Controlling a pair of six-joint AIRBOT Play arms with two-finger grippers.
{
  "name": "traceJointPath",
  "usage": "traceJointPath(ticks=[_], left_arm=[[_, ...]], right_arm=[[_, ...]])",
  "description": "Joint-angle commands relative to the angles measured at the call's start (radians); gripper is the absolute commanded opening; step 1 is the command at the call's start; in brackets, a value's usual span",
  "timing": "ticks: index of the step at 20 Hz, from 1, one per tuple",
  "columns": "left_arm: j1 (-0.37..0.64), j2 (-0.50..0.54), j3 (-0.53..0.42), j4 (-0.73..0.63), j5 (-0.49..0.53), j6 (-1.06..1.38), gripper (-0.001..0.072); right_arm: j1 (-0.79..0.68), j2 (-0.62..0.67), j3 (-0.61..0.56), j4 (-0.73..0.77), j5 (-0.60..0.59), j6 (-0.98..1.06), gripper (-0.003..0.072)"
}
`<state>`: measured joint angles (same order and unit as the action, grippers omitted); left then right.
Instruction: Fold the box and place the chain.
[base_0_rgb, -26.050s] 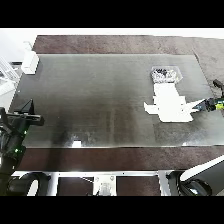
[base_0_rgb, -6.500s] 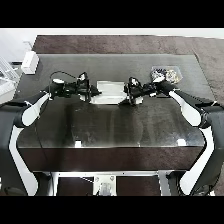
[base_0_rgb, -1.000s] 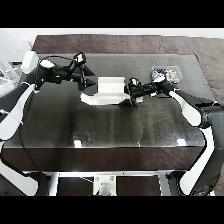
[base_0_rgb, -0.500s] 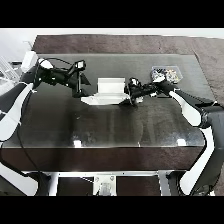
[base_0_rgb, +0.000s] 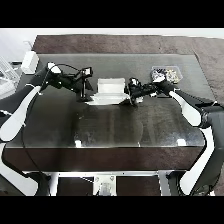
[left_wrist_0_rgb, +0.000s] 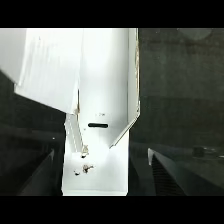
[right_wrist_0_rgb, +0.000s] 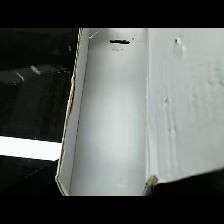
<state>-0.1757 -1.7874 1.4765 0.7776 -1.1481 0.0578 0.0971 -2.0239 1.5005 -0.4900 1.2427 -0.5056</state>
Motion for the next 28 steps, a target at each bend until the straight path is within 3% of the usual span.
traceJointPath(ticks=[1,8,10,16,17,18,19,28], left_arm=[[-0.006,-0.004,-0.029,-0.004,0.023,-0.005,0.0666],[-0.006,-0.037,-0.034,-0.067,0.059,-0.005,0.0665],[-0.006,-0.037,-0.034,-0.073,0.058,-0.005,0.0540],[-0.006,-0.037,-0.034,-0.076,0.060,0.003,0.0534],[-0.006,-0.037,-0.034,-0.080,0.060,0.003,0.0489],[-0.006,-0.037,-0.034,-0.082,0.058,0.004,0.0378],[-0.008,-0.037,-0.034,-0.082,0.059,0.016,0.0349],[-0.071,-0.037,-0.034,-0.082,0.130,0.029,0.0349]], right_arm=[[0.001,0.000,0.000,0.000,0.000,0.000,0.0516],[0.001,0.000,0.000,0.000,0.000,0.000,0.0516],[0.001,0.000,0.000,0.000,0.000,0.000,0.0516],[0.001,0.000,0.000,0.000,0.000,0.000,0.0516],[0.001,0.000,0.000,0.000,0.000,0.000,0.0516],[0.001,0.000,0.000,0.000,0.000,0.000,0.0516],[0.001,0.000,0.000,0.000,0.000,0.000,0.0516],[0.001,0.000,0.000,0.000,0.000,0.000,0.0516]])
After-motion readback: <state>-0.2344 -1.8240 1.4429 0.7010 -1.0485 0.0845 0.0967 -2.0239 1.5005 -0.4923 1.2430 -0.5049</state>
